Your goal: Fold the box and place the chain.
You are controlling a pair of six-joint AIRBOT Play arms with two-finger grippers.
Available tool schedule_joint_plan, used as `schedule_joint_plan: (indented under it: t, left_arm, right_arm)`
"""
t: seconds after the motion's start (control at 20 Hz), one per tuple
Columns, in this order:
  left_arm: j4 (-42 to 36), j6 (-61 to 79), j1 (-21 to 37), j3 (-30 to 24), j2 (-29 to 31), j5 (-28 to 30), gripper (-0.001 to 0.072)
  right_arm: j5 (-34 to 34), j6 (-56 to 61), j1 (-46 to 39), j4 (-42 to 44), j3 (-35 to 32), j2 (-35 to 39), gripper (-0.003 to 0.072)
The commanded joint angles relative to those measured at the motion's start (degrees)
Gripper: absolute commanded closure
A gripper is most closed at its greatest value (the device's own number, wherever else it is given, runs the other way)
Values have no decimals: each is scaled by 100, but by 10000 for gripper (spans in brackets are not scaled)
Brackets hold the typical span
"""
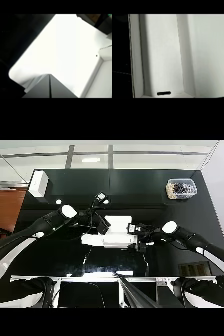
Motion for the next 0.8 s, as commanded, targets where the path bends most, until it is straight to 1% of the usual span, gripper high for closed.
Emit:
schedule_joint_plan:
  t: [0.0,0.05,0.15,0.3,0.35,0.4,0.45,0.5,0.55,0.6,0.65,0.75]
  left_arm:
    - [385,2,52,90,-20,-90,684]
    - [487,-22,107,173,70,-278,684]
    - [577,-20,280,365,448,-855,684]
    - [868,-7,573,306,1156,-1626,684]
    - [1043,138,636,251,1252,-1996,684]
    - [1285,551,671,208,1263,-2463,683]
    - [1554,988,664,149,1241,-2806,671]
    - [1690,1250,643,46,1231,-2876,514]
    - [1759,1609,638,-96,1222,-2702,234]
    - [1797,1937,640,-258,1198,-2352,8]
    - [1888,2131,638,-365,1161,-2052,7]
    - [2002,2625,640,-498,1003,-1648,8]
  right_arm:
    - [-2,-2,7,-4,0,4,505]
    - [-2,-2,7,-4,0,4,505]
    - [0,-2,7,-4,0,4,505]
    - [0,-2,7,-4,0,4,505]
    - [0,-2,7,-7,0,4,505]
    - [0,-2,7,-4,0,4,504]
    - [0,-2,7,-4,0,4,505]
    - [0,-2,7,-4,0,4,505]
    - [-2,-2,7,-7,0,4,505]
    - [0,-2,7,-4,0,4,505]
    - [-2,-2,7,-7,0,4,505]
    - [0,-2,7,-4,0,4,504]
